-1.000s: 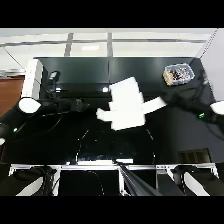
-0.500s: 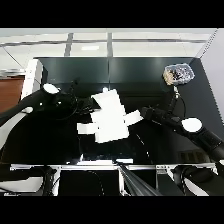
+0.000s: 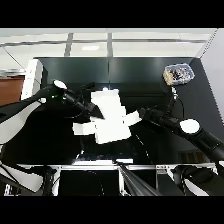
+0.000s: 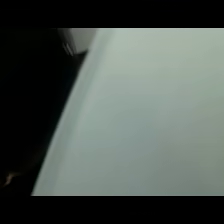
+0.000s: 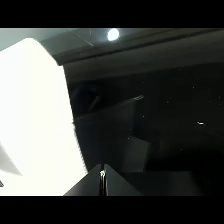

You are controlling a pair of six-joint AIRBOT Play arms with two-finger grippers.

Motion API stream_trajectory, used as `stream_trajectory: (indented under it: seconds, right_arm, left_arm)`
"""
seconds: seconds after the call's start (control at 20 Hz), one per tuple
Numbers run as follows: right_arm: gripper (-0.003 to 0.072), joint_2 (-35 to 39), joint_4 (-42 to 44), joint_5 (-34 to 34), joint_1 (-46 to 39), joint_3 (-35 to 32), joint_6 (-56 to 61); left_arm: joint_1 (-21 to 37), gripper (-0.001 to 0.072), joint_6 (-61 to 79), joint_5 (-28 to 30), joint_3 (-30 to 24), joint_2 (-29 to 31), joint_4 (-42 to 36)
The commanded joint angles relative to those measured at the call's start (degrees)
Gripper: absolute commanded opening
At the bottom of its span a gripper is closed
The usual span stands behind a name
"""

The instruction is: Fold the box and place the chain.

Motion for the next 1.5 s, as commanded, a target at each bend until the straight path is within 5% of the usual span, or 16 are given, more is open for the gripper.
stream_trajectory:
  seconds: [0.0,0.2,0.35,0.5,0.55,0.6,0.65,0.85,0.95,1.1,1.25,1.45]
  right_arm:
    - [0.0024,0.0,-0.9,0.7,0.0,0.0,0.0]
    - [0.0024,0.0,-0.9,1.1,0.0,0.0,-0.1]
    - [0.0024,0.0,-0.9,1.1,0.0,0.0,-0.1]
    - [0.003,0.0,-0.9,1.1,0.0,0.0,-1.6]
    - [0.0213,0.0,-1.9,1.2,-0.5,0.1,-2.1]
    - [0.0553,0.1,-4.1,1.9,-1.5,0.4,-2.1]
    - [0.0658,0.2,-7.5,4.3,-3.2,1.1,-2.1]
    - [0.0657,0.3,-29.4,24.7,-12.3,9.3,-2.1]
    - [0.0657,0.3,-38.7,30.7,-14.1,12.6,-3.7]
    - [0.0657,0.2,-42.5,30.7,-14.0,13.1,-12.7]
    - [0.0657,0.1,-42.1,28.9,-11.4,12.3,-23.1]
    - [0.0657,0.1,-42.0,28.7,-6.7,10.4,-33.9]
  left_arm:
    - [-1.3,0.0389,2.4,-4.3,4.7,-1.5,6.4]
    - [-1.2,0.0383,1.9,-4.5,7.3,-2.6,6.6]
    - [-1.4,0.016,1.2,-6.1,7.9,-4.8,6.1]
    - [-1.4,0.0041,2.9,-6.9,8.1,-5.3,5.7]
    - [-1.2,0.0028,3.8,-7.5,8.3,-5.2,5.0]
    - [-1.2,0.0027,3.8,-8.1,8.9,-5.2,4.8]
    - [-1.2,0.0026,3.8,-8.5,9.3,-4.9,5.0]
    - [-1.8,0.0023,4.3,-5.7,8.1,0.9,5.3]
    - [-3.7,0.0023,10.1,5.0,1.4,8.7,4.8]
    - [-8.0,0.0029,29.4,28.1,-14.1,21.1,3.6]
    - [-10.6,0.0028,54.7,28.7,-17.8,22.9,5.2]
    - [-12.8,0.0028,55.7,32.1,-15.0,19.0,9.2]
